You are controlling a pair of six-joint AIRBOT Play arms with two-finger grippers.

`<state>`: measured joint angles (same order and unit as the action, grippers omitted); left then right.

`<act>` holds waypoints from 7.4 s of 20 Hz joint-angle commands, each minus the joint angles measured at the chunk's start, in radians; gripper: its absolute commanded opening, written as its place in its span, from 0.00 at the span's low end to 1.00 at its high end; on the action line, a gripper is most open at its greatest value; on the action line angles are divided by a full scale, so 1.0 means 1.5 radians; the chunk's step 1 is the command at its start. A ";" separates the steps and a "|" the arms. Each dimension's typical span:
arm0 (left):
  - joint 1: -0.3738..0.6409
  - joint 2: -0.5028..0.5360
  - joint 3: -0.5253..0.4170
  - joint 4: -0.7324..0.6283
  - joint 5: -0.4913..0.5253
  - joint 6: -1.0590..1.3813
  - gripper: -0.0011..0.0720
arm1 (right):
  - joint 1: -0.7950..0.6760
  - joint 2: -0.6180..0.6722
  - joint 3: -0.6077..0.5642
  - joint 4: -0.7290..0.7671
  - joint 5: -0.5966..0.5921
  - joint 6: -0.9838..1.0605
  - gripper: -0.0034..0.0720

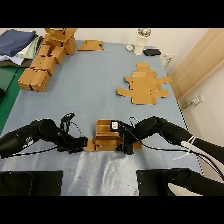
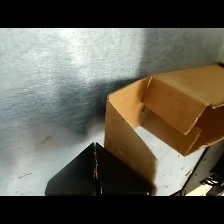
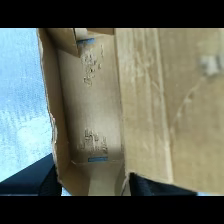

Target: Fold the box.

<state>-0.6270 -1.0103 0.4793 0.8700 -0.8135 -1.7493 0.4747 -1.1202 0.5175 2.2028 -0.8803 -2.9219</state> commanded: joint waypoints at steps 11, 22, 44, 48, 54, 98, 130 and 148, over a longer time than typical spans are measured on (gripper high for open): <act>-0.022 -0.003 0.087 -0.039 -0.006 0.024 0.62 | 0.001 0.000 0.000 0.000 0.000 0.000 0.67; -0.023 -0.004 0.092 -0.042 0.002 0.021 0.63 | 0.001 0.000 0.000 0.000 0.000 0.000 0.67; -0.121 -0.039 0.121 0.060 0.060 -0.097 0.67 | 0.001 0.000 0.000 0.000 0.000 0.000 0.67; -0.142 -0.041 0.135 0.129 0.054 -0.161 0.67 | 0.001 0.000 0.000 0.000 0.000 0.000 0.67; -0.171 -0.100 0.189 0.166 0.048 -0.185 0.67 | 0.001 0.000 0.000 0.000 0.000 0.000 0.67; -0.329 -0.293 0.436 0.478 -0.233 -0.526 0.95 | 0.001 0.000 0.000 0.000 0.000 0.000 0.67; -0.329 -0.259 0.493 0.485 -0.356 -0.460 0.03 | 0.001 0.000 0.000 0.000 0.000 0.000 0.67; -0.049 0.064 0.103 0.037 -0.205 0.323 0.03 | 0.001 0.000 0.000 0.000 0.000 0.000 0.67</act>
<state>-0.8200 -1.0039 0.7528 1.2068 -1.2190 -1.7504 0.4747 -1.1202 0.5175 2.2028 -0.8806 -2.9219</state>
